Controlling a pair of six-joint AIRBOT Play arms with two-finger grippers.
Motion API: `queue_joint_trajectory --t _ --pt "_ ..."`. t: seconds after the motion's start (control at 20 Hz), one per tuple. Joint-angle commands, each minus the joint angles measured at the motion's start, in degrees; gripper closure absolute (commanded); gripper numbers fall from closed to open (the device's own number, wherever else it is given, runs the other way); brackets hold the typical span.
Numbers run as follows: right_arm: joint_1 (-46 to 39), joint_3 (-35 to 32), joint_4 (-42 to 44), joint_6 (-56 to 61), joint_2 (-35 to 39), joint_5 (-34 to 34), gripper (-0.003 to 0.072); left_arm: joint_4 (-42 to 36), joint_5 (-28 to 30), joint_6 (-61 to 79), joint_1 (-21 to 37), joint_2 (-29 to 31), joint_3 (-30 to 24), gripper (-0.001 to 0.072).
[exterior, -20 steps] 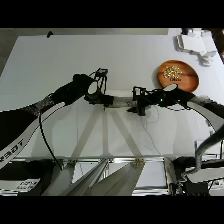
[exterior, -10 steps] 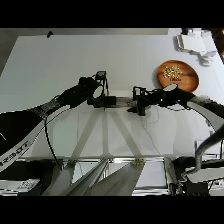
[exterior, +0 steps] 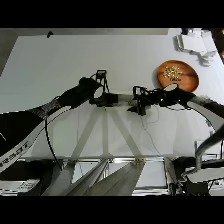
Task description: Fold the box and place the chain.
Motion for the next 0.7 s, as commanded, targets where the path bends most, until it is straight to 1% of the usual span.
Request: queue_joint_trajectory --t 0.0,0.1,0.15,0.25,0.35,0.4,0.5,0.65 --pt "0.04 0.02 -0.02 0.04 -0.02 0.2 0.0271 0.04 -0.39 -0.13 1.05 1.68 0.02 0.0256" --pt "0.04 0.02 -0.02 0.04 -0.02 0.2 0.0271 -0.39 -2.45 3.32 2.67 4.02 0.02 0.0245" --pt "0.04 0.02 -0.02 0.04 -0.02 0.2 0.0271 -1.86 -4.24 7.39 4.02 5.38 0.02 0.0245" --pt "0.04 0.02 0.0 0.04 -0.02 0.2 0.0271 -7.34 -8.63 17.51 7.78 8.07 0.02 0.0245" --pt "0.04 0.02 -0.02 0.04 -0.02 0.2 0.0271 -14.86 -13.07 29.49 12.7 10.27 0.02 0.0245" --pt "0.04 0.02 0.0 0.04 -0.02 0.2 0.0271 -18.14 -14.34 35.78 15.21 10.99 0.02 0.0247" --pt "0.04 0.02 -0.02 0.04 -0.02 0.2 0.0271 -23.3 -15.37 47.82 20.44 11.34 0.0 0.025" --pt "0.04 0.02 -0.02 0.04 -0.02 0.2 0.0271 -24.59 -13.4 64.5 26.75 10.08 0.0 0.0247"
